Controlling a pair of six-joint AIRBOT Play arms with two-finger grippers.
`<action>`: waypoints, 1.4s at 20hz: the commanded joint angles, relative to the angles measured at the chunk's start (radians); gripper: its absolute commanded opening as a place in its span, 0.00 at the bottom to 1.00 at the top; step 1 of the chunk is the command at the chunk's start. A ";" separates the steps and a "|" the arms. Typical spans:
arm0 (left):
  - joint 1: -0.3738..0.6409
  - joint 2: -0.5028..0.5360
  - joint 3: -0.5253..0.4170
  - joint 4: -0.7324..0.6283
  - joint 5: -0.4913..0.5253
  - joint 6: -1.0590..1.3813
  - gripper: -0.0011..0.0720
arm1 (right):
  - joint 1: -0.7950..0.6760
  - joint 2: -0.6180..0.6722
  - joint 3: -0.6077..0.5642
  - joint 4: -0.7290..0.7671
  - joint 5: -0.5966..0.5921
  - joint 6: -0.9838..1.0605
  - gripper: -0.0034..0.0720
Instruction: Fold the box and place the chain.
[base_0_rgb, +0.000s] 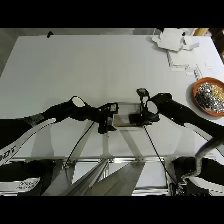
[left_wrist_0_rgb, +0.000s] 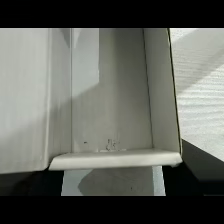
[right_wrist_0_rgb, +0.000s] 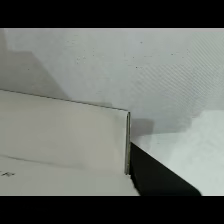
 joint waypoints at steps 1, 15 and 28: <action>0.000 0.000 0.000 -0.001 0.000 -0.001 0.52 | 0.001 -0.001 0.000 0.005 0.001 -0.002 0.11; 0.000 0.000 0.000 -0.001 0.000 -0.001 0.52 | 0.001 0.190 -0.002 -0.103 0.129 -0.204 0.50; 0.000 0.001 0.000 -0.001 0.000 -0.001 0.52 | -0.746 0.430 0.081 -0.256 -0.005 -0.529 0.49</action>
